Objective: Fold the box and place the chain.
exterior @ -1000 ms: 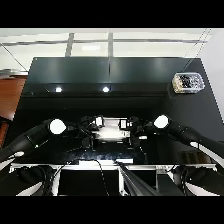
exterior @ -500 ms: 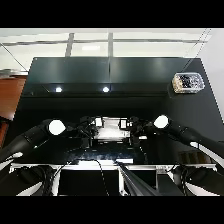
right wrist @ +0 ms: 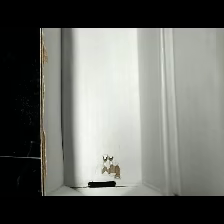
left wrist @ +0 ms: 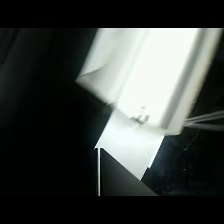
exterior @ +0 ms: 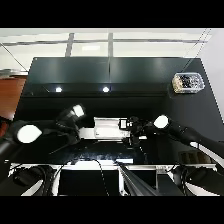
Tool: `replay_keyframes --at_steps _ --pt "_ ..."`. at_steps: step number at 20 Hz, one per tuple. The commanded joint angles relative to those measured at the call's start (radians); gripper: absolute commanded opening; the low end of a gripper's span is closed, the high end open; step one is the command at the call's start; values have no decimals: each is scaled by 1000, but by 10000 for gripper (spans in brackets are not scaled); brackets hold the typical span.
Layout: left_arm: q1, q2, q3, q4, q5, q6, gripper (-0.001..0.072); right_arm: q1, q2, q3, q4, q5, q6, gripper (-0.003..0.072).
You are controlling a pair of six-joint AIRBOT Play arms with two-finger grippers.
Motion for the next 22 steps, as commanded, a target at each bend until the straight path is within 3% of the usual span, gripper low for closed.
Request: replay_keyframes --at_steps 1,4,7,10,13,22 --pt "230 51 -14 13 -81 -407 34 1 0 0 -1 0 0 366" --pt "474 -71 -50 -108 -198 -620 34 1 0 0 -1 0 0 366" --pt "589 -233 -55 -262 -282 -503 32 1 0 0 -1 0 0 367" --pt "581 -375 -55 -315 -274 -508 31 1 0 0 -1 0 0 366" --pt "502 -460 -54 -326 -259 -436 30 1 0 0 -1 0 0 367" --pt "347 -502 -54 -406 -213 -433 31 1 0 0 -1 0 0 367"
